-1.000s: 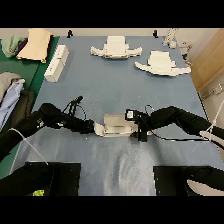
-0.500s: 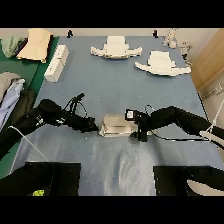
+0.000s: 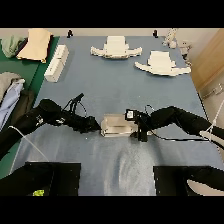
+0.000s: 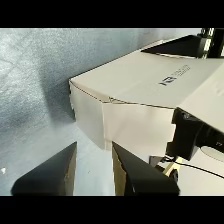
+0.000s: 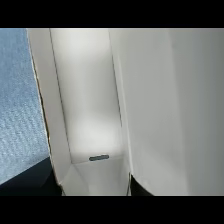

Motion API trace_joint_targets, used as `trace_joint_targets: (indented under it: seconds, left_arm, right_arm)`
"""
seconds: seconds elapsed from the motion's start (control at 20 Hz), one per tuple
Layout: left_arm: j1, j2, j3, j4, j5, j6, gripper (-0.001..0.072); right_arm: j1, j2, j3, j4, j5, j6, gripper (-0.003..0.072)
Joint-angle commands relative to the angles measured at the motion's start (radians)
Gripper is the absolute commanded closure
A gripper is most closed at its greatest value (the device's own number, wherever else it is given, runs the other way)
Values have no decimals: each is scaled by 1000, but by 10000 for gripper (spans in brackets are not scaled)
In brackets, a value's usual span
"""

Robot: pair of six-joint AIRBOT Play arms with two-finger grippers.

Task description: Fold the box.

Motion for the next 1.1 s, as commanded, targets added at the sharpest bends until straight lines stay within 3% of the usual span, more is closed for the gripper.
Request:
trace_joint_targets:
  seconds: [0.0, 0.35, 0.55, 0.8, 1.05]
  left_arm:
    - [0, -1, 1, -12, 25, -6, 379]
    - [-20, -1, 28, -3, 35, -52, 378]
    - [-160, -1, 115, 180, 90, -241, 378]
    - [-332, -4, 201, 520, 125, -591, 378]
    - [-406, -41, 224, 540, 149, -681, 378]
  right_arm:
    - [0, 1, 0, 0, 0, 0, 233]
    - [0, 1, 0, 0, 0, 0, 233]
    - [0, 1, 0, 0, 0, 0, 233]
    - [0, 1, 0, 0, 0, 0, 234]
    - [0, 1, 0, 0, 0, 0, 233]
